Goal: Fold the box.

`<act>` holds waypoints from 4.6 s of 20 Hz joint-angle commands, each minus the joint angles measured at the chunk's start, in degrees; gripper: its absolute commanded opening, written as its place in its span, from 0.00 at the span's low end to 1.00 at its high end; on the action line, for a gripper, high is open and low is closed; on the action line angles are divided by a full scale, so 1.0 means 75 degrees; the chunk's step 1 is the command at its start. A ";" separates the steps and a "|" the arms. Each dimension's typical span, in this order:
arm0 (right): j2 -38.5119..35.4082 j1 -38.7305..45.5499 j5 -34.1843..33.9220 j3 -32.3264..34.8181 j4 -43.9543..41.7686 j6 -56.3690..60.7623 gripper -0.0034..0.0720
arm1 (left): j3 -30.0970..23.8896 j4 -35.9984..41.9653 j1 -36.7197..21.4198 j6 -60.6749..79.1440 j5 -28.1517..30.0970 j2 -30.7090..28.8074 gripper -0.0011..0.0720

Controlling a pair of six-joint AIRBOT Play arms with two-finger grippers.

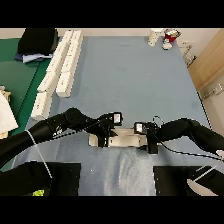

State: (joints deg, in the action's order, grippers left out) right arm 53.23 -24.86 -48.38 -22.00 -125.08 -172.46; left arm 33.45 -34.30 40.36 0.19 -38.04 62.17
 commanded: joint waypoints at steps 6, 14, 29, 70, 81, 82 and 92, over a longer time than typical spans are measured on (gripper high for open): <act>0.0020 -0.0020 0.0219 0.0119 0.0082 0.0009 0.73 | 0.0000 0.0000 -0.0003 -0.0003 0.0012 0.0000 0.03; 0.0017 -0.0020 0.0216 0.0117 0.0134 0.0012 0.74 | 0.0000 0.0000 -0.0003 0.0000 0.0012 0.0000 0.03; 0.0017 -0.0020 0.0189 0.0111 0.0134 0.0012 0.73 | 0.0000 0.0000 -0.0003 0.0000 0.0009 0.0000 0.03; 0.0017 -0.0020 0.0189 0.0111 0.0134 0.0012 0.73 | -0.0073 -0.2355 0.0102 -0.8504 -0.2949 -0.2008 0.03; 0.0017 -0.0020 0.0189 0.0111 0.0134 0.0012 0.73 | 0.1311 0.0256 -0.0259 -0.8478 -0.1113 0.0017 0.03; 0.0017 -0.0020 0.0189 0.0111 0.0134 0.0012 0.73 | 0.1311 0.0259 -0.0504 -0.8480 -0.1052 0.0149 0.03; 0.0017 -0.0020 0.0189 0.0111 0.0134 0.0012 0.73 | 0.1836 0.0323 -0.1157 -0.7909 -0.1489 0.2267 0.03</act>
State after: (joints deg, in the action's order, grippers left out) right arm 53.43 -24.97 -46.96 -21.12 -124.09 -172.16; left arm 46.17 -31.90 32.16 -60.80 -48.40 75.24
